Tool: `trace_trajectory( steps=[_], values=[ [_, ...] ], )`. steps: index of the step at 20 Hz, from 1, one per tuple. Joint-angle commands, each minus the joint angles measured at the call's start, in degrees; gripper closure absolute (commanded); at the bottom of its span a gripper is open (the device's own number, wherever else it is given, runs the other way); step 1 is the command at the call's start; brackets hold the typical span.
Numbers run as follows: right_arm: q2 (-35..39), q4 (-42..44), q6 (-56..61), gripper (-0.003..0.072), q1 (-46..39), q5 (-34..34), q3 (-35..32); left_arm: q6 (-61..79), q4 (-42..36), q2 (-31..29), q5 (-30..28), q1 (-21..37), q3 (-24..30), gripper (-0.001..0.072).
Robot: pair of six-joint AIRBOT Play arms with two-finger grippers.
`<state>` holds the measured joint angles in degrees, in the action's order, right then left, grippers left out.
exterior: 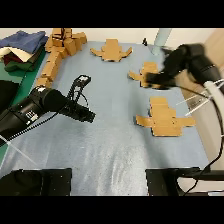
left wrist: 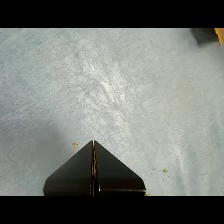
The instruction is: Fold the box.
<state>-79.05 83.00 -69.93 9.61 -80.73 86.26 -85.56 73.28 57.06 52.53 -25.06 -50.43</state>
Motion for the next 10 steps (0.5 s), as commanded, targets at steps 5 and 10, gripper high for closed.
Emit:
trace_trajectory(
  steps=[5, 10],
  values=[
    [0.9, -5.8, -13.5, 0.0160, -29.5, -5.5, -8.7, 0.0, 0.0, 0.0, 0.0, 0.0, 0.0, 0.0697],
    [-5.8, 4.8, -28.5, 0.0144, -41.4, -0.7, -12.6, 0.0, 0.0, 0.0, 0.0, 0.0, 0.0, 0.0697]
  ],
)
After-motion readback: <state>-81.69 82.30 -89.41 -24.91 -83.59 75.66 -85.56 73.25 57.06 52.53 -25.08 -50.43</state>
